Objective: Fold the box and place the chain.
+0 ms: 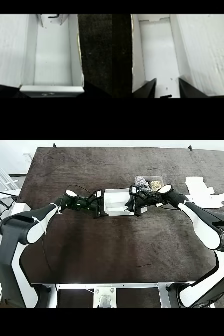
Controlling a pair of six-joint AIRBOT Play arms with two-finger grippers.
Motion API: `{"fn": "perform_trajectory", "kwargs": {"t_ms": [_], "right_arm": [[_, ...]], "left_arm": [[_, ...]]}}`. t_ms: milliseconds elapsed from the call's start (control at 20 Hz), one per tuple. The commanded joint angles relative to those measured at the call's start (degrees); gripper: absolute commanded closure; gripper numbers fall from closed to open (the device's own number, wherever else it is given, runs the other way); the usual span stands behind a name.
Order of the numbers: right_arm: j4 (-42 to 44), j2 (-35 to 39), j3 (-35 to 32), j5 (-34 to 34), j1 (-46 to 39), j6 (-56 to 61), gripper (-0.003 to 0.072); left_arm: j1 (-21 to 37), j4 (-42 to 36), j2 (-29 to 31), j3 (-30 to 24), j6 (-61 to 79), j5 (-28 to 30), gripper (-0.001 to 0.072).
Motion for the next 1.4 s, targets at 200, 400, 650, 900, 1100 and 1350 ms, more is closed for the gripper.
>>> {"fn": "perform_trajectory", "kwargs": {"t_ms": [200,400,650,900,1100,1350], "right_arm": [[0.5,-0.7,0.0,-0.5,-0.1,-0.5,0.0123],[-1.9,-0.1,0.0,0.4,-0.1,1.5,0.0665],[-12.7,4.3,0.0,2.7,-0.2,11.2,0.0673],[-13.0,12.5,0.0,5.2,-4.3,19.8,0.0673],[-12.9,15.1,0.0,5.2,-13.3,36.8,0.0674],[-10.7,11.1,-0.4,5.4,-20.4,54.3,0.0675]], "left_arm": [[0.0,0.0,0.0,0.0,0.0,0.0,0.0166],[0.0,0.0,0.0,0.0,0.0,0.0,0.0166],[0.0,0.0,0.0,0.0,0.0,0.0,0.0166],[0.0,0.0,0.0,0.0,0.0,0.0,0.0166],[0.0,0.0,0.0,0.0,0.0,0.0,0.0166],[0.0,0.0,0.0,0.0,0.0,0.0,0.0166]]}}
